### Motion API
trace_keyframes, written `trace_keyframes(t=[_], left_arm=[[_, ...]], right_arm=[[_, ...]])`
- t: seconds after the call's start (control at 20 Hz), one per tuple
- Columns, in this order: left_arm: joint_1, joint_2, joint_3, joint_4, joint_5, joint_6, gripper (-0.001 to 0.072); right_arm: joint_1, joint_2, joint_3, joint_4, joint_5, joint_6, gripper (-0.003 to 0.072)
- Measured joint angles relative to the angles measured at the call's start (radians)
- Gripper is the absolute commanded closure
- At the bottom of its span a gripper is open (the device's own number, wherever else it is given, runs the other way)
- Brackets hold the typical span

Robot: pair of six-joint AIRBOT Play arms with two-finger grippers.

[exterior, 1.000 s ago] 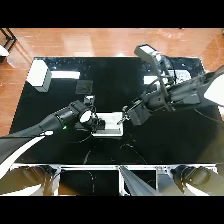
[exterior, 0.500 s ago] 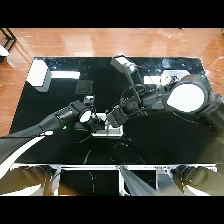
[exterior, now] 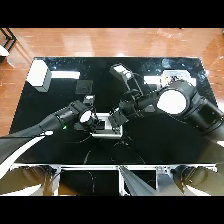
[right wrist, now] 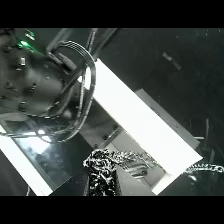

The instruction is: Fold the box and place the chain.

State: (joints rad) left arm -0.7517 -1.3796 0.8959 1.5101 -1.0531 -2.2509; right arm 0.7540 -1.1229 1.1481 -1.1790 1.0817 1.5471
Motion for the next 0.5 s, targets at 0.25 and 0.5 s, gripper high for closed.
trace_keyframes(t=[0.25,0.5], left_arm=[[0.000,0.000,0.000,0.000,0.000,0.000,0.0684],[0.000,0.000,0.000,0.000,0.000,0.000,0.0684]], right_arm=[[0.002,-0.045,-0.056,0.000,-0.024,0.011,0.0226],[-0.049,-0.052,-0.072,-0.010,0.004,0.018,0.0128]])
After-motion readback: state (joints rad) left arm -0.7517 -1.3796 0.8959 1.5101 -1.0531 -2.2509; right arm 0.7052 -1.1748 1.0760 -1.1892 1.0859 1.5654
